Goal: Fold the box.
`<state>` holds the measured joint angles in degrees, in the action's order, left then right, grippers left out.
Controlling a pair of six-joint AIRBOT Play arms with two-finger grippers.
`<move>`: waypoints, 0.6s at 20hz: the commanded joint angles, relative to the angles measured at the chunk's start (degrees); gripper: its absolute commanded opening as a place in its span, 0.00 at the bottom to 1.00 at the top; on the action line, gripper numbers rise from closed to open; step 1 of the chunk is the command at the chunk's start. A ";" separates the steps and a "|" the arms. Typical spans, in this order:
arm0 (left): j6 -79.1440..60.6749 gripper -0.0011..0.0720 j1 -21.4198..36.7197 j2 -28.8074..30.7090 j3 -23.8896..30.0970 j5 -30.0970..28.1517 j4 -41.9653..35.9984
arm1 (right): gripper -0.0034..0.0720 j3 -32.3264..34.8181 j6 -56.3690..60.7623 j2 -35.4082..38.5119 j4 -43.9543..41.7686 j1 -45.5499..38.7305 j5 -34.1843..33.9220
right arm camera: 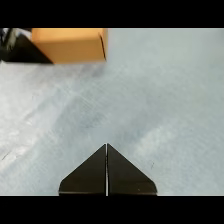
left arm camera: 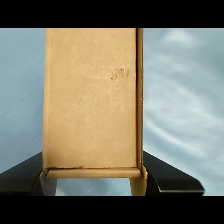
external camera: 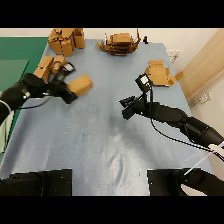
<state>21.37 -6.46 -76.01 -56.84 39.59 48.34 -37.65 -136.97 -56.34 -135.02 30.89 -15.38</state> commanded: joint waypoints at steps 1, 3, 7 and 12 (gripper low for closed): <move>17.94 0.49 8.96 0.33 -0.26 -7.23 6.16 | 0.05 1.11 0.22 0.74 0.74 -1.75 -2.19; 21.14 0.49 12.70 -0.52 -0.28 -11.19 5.73 | 0.05 1.11 0.24 0.68 0.90 -1.77 -2.16; 20.15 0.50 14.03 -5.66 -1.77 -13.99 6.10 | 0.05 1.11 1.09 0.68 0.90 -1.75 -2.14; 20.55 0.49 14.03 -17.75 -11.96 -7.32 5.68 | 0.05 1.11 2.69 0.68 0.90 -1.77 -2.32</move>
<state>40.99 7.14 -88.01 -63.77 28.62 53.89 -36.56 -135.28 -55.70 -134.13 29.17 -17.56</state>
